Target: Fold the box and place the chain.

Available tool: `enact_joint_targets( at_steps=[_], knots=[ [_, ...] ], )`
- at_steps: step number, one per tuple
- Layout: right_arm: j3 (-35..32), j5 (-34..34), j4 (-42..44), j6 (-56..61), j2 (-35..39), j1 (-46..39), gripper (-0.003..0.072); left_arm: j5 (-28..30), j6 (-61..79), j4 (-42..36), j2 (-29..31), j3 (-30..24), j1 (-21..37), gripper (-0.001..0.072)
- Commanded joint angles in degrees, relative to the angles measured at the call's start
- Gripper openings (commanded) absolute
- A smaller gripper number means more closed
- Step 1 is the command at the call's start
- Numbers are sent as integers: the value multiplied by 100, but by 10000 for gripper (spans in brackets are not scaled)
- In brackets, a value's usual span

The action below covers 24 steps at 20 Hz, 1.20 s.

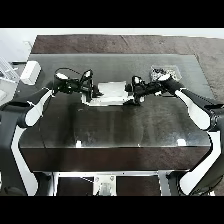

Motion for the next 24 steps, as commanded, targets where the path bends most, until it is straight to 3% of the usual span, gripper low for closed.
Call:
enact_joint_targets(
  at_steps=[1, 24],
  knots=[
    [15, 26, 26, -20, -4, -31, 720, -2, 2, 4, 0, 4, 4, 20],
    [17, 319, 264, -24, -223, 74, 720, -2, 2, 7, 0, 4, 4, 20]
  ],
)
